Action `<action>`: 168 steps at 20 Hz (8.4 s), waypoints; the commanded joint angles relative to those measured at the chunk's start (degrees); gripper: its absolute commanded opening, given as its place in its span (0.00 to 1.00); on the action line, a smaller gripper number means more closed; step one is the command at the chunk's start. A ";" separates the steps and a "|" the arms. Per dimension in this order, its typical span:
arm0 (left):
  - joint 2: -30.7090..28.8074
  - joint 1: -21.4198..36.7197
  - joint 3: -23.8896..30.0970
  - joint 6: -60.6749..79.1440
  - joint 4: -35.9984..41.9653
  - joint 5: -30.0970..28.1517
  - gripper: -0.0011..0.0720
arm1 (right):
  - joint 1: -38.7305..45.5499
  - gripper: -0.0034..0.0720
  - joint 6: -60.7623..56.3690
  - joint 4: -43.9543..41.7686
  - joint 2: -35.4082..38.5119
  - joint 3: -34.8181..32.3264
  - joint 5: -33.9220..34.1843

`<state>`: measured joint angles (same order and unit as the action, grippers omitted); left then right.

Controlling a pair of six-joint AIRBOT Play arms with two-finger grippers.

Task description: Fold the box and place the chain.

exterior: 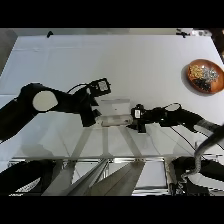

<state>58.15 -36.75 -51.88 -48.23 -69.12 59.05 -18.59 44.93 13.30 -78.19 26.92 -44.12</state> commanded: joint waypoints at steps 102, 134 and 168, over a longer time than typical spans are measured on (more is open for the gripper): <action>6.56 1.92 18.97 56.26 41.90 -18.82 0.13 | 0.04 0.63 0.02 0.00 0.04 -0.02 -0.02; 12.57 22.01 23.98 -24.44 27.54 -9.64 0.02 | 0.02 0.63 0.00 0.00 0.04 -0.02 -0.02; 8.81 18.80 23.52 -0.37 45.53 -6.10 0.42 | 0.02 0.63 0.00 0.00 0.04 -0.02 -0.02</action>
<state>67.09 -17.91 -28.32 -48.88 -24.01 52.77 -18.57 44.93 13.32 -78.19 26.92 -44.14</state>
